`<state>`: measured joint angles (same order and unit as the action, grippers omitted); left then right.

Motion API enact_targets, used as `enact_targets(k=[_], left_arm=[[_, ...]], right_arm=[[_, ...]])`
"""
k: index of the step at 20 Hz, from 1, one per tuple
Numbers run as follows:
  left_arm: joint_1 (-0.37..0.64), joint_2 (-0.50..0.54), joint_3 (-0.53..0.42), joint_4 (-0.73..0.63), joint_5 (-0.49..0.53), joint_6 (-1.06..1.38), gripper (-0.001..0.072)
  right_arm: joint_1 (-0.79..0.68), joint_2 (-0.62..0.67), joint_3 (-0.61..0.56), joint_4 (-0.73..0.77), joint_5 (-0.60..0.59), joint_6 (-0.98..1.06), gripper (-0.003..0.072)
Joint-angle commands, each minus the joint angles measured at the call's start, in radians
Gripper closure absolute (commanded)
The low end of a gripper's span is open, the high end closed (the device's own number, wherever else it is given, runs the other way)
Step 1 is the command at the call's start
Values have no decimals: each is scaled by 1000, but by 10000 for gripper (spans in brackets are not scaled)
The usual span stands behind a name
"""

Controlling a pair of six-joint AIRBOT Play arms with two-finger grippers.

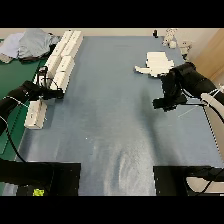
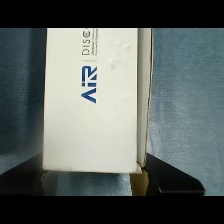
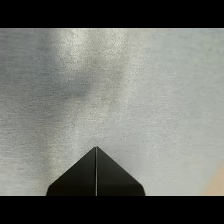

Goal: Fold the box.

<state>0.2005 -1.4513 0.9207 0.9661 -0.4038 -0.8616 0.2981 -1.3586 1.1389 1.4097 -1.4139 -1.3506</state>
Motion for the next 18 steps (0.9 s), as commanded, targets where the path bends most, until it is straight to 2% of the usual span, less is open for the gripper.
enact_targets(k=[1,8,9,10,15,18], left_arm=[[-1,-1,1,-1,1,0,198],[-2,-3,1,0,4,1,193],[-2,-5,1,0,6,8,75],[-1,-5,1,0,10,8,29],[1,3,5,13,-3,9,26],[14,56,22,85,-108,7,10]], right_arm=[[0,-1,0,0,0,0,683],[0,-1,0,0,0,0,683],[0,-1,0,0,0,0,684],[0,-1,0,0,0,0,684],[0,-1,1,0,0,0,683],[0,-1,0,0,1,0,683]])
